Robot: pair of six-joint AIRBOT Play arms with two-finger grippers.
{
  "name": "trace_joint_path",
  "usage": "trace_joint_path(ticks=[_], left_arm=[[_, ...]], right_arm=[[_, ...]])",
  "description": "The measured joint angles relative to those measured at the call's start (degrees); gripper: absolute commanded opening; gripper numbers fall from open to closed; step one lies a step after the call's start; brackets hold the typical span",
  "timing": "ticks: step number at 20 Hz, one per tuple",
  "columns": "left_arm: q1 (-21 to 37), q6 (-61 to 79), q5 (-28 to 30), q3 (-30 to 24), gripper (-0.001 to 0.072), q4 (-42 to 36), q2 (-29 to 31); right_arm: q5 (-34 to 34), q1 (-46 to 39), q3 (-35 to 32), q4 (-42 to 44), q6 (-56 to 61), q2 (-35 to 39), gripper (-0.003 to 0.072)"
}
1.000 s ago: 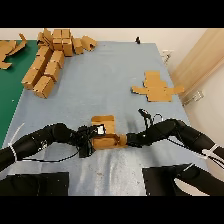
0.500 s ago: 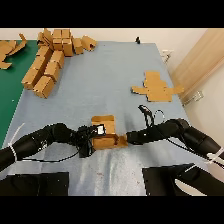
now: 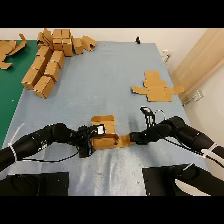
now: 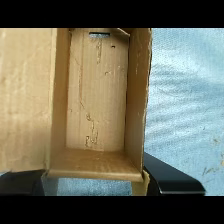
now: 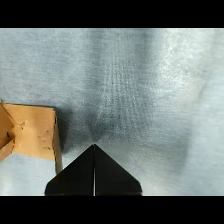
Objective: Fold the box.
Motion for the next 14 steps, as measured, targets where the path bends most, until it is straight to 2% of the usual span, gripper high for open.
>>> trace_joint_path(ticks=[7,14], left_arm=[[0.0,-0.02,0.0,0.02,0.0531,0.0,0.0],[0.0,-0.02,0.0,0.0,0.0531,0.04,0.0]], right_arm=[[2.64,0.0,0.02,8.41,-5.86,-1.44,0.0001],[3.15,0.0,0.0,10.82,-7.26,-1.62,0.0001]])
